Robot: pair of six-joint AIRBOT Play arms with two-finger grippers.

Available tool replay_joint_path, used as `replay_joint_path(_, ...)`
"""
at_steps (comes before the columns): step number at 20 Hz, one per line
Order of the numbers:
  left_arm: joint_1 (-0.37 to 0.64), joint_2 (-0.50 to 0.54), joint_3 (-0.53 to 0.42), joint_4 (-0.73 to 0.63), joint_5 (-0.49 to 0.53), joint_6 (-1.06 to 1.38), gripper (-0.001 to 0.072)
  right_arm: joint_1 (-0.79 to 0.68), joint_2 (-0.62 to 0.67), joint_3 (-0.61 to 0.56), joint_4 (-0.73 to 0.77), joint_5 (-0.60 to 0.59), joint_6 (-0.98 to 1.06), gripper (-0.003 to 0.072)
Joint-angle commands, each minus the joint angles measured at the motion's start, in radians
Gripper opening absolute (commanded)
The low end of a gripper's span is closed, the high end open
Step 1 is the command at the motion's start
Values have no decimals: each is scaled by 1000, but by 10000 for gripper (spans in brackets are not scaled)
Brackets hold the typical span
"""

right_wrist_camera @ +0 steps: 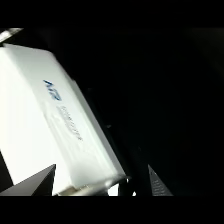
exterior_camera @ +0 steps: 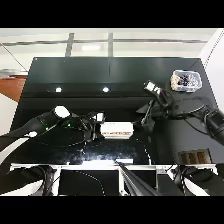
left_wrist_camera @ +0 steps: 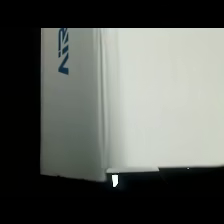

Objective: Fold the box and place the chain.

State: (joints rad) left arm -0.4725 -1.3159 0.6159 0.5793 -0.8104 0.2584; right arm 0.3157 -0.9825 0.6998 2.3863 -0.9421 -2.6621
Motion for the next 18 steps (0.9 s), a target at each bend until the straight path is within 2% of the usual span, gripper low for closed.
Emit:
replay_joint_path(1,-1,0,1,0,0,0,393,80,5,-55,93,82,-189,709)
replay_joint_path(4,-1,0,1,0,0,0,393,112,6,-55,70,32,-204,709)
replay_joint_path(8,-1,0,1,0,0,0,393,135,3,-55,-69,56,-202,708)
replay_joint_path(13,-1,0,1,0,0,0,393,135,-18,-55,-68,64,-203,709)
replay_joint_path(18,-1,0,1,0,0,0,393,135,-18,-55,-65,-18,-202,709)
